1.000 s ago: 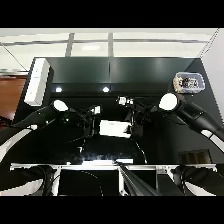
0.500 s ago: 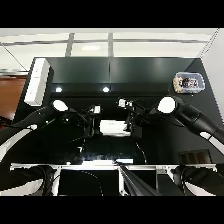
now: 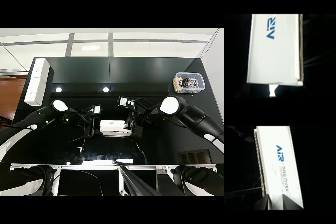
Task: Fold the box and place the chain.
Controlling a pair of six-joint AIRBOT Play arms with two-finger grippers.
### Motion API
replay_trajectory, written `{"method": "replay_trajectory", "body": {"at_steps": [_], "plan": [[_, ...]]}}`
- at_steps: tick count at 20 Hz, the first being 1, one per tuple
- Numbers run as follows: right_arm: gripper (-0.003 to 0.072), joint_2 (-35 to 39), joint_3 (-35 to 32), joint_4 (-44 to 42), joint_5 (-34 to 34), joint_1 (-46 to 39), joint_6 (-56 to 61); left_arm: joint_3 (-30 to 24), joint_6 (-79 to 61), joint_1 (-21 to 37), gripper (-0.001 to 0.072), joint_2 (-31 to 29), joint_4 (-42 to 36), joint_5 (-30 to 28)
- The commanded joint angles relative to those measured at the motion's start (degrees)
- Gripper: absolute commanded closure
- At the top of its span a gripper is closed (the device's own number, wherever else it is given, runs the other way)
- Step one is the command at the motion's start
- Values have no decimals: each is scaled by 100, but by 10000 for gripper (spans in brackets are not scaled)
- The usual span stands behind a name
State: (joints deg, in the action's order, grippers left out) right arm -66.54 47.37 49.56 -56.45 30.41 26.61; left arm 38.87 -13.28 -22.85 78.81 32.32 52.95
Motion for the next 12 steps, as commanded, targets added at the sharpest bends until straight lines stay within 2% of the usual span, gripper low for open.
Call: {"method": "replay_trajectory", "body": {"at_steps": [1,12], "plan": [[494,9,-2,-2,20,-2,20,7,0,0,98,0,2,2],[495,2,-4,2,177,-2,66,7,0,0,98,0,4,2]]}}
